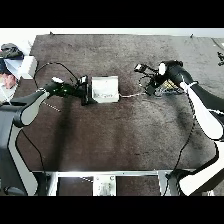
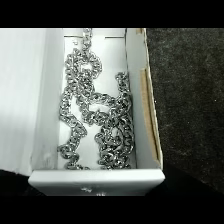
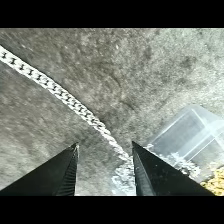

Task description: Fold the box and place the chain.

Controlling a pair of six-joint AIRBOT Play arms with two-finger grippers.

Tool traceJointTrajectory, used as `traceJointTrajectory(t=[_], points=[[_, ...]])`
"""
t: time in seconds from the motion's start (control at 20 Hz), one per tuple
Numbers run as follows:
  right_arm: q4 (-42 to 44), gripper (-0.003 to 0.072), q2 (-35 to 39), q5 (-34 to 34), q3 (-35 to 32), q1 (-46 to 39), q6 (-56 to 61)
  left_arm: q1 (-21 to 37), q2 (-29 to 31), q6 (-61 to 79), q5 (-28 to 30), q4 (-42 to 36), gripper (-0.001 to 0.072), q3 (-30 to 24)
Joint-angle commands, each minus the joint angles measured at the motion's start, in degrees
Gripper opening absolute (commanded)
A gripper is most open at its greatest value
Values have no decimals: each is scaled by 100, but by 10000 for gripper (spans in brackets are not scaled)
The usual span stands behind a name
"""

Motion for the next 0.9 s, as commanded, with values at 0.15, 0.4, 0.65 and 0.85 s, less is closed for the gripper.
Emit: traceJointTrajectory(t=[0.15,0.4,0.65,0.85], points=[[-535,383,-234,0,44,35,-197,4,-2,0,2,2,466,0],[-551,50,-358,164,74,35,-245,4,-2,0,2,2,466,0],[892,-21,422,85,76,37,-487,4,-2,0,2,2,466,2],[3545,-21,1598,87,76,44,-1174,4,-2,0,2,2,466,0]])
